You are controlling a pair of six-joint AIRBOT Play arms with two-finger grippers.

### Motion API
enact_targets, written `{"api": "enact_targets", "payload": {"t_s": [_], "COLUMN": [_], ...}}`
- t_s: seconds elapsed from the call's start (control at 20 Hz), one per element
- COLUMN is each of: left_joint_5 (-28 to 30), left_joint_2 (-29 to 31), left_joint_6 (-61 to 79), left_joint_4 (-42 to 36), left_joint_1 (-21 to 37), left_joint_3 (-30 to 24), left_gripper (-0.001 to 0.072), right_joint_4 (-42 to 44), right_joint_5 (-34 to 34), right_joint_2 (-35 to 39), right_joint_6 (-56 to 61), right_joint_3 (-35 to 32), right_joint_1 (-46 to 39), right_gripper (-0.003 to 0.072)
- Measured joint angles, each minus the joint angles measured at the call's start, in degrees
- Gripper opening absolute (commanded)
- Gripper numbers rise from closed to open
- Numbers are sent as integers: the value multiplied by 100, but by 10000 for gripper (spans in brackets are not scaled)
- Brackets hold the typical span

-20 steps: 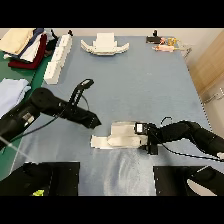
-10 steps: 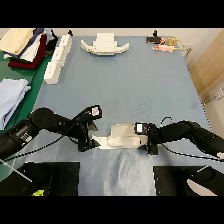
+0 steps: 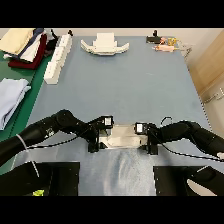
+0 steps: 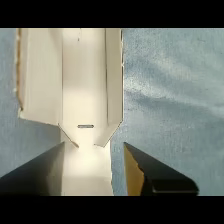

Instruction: Fold the box.

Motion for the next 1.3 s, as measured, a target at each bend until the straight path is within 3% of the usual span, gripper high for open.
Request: {"api": "enact_targets", "payload": {"t_s": [0.05,0.1,0.15,0.65,0.7,0.75,0.8,0.85,1.1,1.15,1.2,1.25,1.3], "left_joint_5": [98,195,269,846,885,916,957,970,1016,1025,1038,1038,1027], "left_joint_2": [-111,-201,-262,-431,-433,-437,-457,-474,-573,-577,-562,-527,-459], "left_joint_6": [87,151,203,468,549,608,662,699,734,684,549,350,81], "left_joint_4": [-85,-164,-199,-734,-844,-938,-1032,-1106,-1255,-1252,-1215,-1084,-844], "left_joint_1": [-66,-127,-175,-424,-455,-479,-501,-520,-546,-546,-546,-546,-546], "left_joint_3": [0,0,0,0,0,0,0,0,0,2,0,0,4], "left_gripper": [358,210,166,167,176,283,532,646,640,480,119,14,14], "right_joint_4": [2,0,2,2,2,2,2,2,2,2,0,0,2], "right_joint_5": [0,0,0,0,0,0,0,0,0,0,0,0,0], "right_joint_2": [0,0,0,0,0,0,0,0,0,0,0,0,0], "right_joint_6": [0,0,0,2,2,2,4,4,2,2,2,4,2], "right_joint_3": [0,0,0,0,0,0,0,0,0,0,0,0,-2], "right_joint_1": [0,0,0,0,-2,-2,-2,-2,-2,-2,-2,-2,-2], "right_gripper": [504,504,504,504,504,504,504,504,504,504,504,504,504]}}
